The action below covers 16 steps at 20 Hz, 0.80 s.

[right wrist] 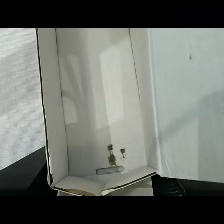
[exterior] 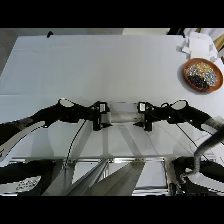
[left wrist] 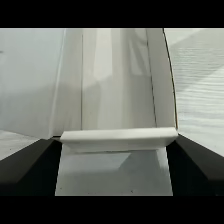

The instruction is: Fold the box and place the chain.

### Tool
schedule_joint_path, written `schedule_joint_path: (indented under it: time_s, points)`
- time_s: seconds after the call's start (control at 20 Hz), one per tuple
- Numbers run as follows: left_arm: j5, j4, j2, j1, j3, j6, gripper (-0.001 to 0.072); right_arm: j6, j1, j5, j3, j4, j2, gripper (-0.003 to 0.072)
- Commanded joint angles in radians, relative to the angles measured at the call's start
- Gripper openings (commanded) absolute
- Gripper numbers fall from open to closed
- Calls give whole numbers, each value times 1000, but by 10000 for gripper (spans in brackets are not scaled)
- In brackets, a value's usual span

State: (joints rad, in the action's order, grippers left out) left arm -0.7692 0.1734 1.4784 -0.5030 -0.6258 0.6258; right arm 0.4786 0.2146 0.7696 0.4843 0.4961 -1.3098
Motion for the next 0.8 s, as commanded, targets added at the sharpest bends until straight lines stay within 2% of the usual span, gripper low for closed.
schedule_joint_path:
  time_s: [0.0,0.2,0.25,0.3,0.35,0.45,0.5,0.75]
  points:
    - [34,-1,-2,-16,-1,-5,698,1,0,1,0,1,1,401]
    - [42,-1,-1,-29,-1,-1,689,1,0,1,0,1,1,401]
    - [41,-1,-2,-29,-1,-1,603,1,0,1,0,1,1,401]
    - [40,-1,-1,-29,-1,0,432,1,0,1,0,1,1,401]
    - [40,-1,-1,-29,-1,1,296,1,0,1,0,1,1,401]
    - [40,-1,-1,-29,-1,1,64,1,0,1,0,1,1,401]
    - [40,-1,-1,-29,-1,1,43,1,0,1,0,1,1,401]
    - [40,-1,-2,-29,-1,1,44,1,0,1,0,1,1,401]
